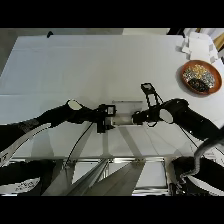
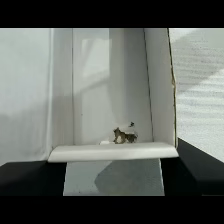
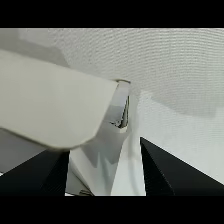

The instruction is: Fold the box and place the chain.

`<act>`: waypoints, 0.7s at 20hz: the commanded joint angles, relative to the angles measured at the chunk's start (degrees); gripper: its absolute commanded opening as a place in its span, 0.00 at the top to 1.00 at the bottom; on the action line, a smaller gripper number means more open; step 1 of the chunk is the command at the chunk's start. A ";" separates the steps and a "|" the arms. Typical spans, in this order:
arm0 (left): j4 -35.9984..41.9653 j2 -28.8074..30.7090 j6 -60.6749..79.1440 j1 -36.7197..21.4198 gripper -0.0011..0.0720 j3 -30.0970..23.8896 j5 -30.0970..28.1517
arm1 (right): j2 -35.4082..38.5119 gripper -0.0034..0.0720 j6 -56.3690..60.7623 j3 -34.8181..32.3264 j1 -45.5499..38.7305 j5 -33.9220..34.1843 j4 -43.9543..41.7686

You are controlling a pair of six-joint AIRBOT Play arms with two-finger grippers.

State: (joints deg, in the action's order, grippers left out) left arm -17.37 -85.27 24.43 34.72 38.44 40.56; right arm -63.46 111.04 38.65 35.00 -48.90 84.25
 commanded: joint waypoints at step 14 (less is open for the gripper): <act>-0.02 0.02 0.00 0.00 0.62 0.04 0.00 | -6.01 0.35 0.20 0.55 0.04 2.78 -0.24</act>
State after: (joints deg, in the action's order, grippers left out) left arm -17.39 -85.27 24.43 34.72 38.44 40.56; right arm -68.95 111.20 38.81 35.03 -46.06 84.03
